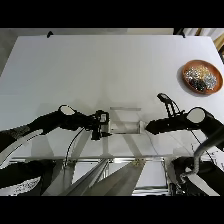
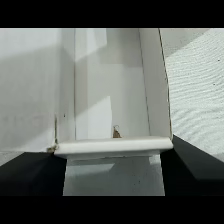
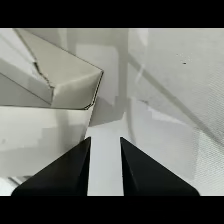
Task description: Fold the box and place the chain.
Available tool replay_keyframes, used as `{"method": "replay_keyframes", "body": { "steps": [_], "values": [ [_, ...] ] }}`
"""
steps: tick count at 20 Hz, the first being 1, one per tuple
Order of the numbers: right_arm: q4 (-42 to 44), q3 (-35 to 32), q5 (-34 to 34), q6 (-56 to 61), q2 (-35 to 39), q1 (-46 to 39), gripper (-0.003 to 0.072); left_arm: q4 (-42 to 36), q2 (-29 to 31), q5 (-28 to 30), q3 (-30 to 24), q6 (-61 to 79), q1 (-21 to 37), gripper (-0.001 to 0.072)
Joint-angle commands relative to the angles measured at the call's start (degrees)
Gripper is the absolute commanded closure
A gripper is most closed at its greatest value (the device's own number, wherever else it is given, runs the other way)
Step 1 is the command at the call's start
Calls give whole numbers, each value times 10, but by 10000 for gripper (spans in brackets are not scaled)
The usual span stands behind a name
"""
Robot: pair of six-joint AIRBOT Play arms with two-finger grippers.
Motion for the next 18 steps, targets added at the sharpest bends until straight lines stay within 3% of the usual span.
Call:
{"method": "replay_keyframes", "body": {
  "steps": [1, 4, 10, 12, 16, 18],
  "values": [
    [21, 1, 13, 4, 29, 1, 405, 0, 0, 0, 0, 0, 0, 556],
    [28, 1, 14, 5, 29, 13, 347, 0, 0, 0, 0, 0, 0, 556],
    [30, 1, -15, 27, 28, 58, 342, 0, 0, 0, 0, 0, 0, 556],
    [29, 1, -19, 37, 28, 66, 270, 0, 0, 0, 0, 0, 0, 556],
    [24, 1, -55, 63, 27, 90, 270, 0, 0, 0, 0, 0, 0, 556],
    [-19, 12, -65, 108, 24, 114, 270, 0, 0, 0, 0, 0, 0, 556]
  ]
}}
